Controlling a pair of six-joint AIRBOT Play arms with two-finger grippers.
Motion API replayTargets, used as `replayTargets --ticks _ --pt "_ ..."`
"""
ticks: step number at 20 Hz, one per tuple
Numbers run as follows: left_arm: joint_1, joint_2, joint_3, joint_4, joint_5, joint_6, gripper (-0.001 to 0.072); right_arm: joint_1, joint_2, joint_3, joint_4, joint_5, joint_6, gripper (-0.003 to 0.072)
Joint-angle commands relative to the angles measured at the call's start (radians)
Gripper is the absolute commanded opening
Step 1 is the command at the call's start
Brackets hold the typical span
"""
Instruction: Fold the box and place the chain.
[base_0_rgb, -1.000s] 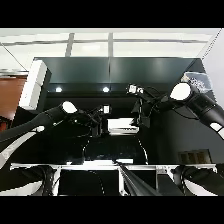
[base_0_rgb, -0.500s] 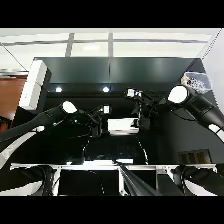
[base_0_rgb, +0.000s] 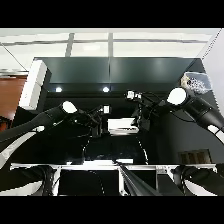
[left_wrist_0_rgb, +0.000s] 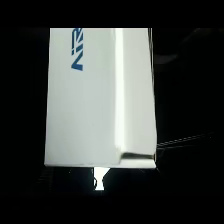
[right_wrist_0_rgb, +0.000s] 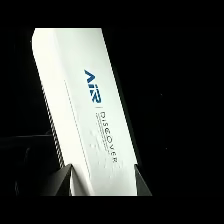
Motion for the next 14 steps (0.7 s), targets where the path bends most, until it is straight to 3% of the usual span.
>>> replayTargets --ticks 1,3,4,5,14 --pt "-0.001 0.0 0.001 0.0 0.002 0.001 0.0443 0.002 -0.001 -0.001 0.018 0.002 -0.001 0.0448" --pt "-0.001 0.0 0.001 0.0 0.002 0.001 0.0443 0.003 -0.001 -0.003 0.017 0.015 -0.001 0.0441" --pt "-0.001 0.0 0.001 0.0 0.002 0.001 0.0444 0.003 -0.001 -0.003 0.017 0.021 -0.001 0.0356" --pt "-0.001 0.0 0.001 0.0 0.002 0.001 0.0444 0.003 -0.001 -0.003 0.017 0.022 0.0 0.0333" --pt "-0.001 0.0 0.001 0.0 0.002 0.001 0.0444 0.008 -0.001 -0.029 0.017 0.015 -0.001 0.0315"
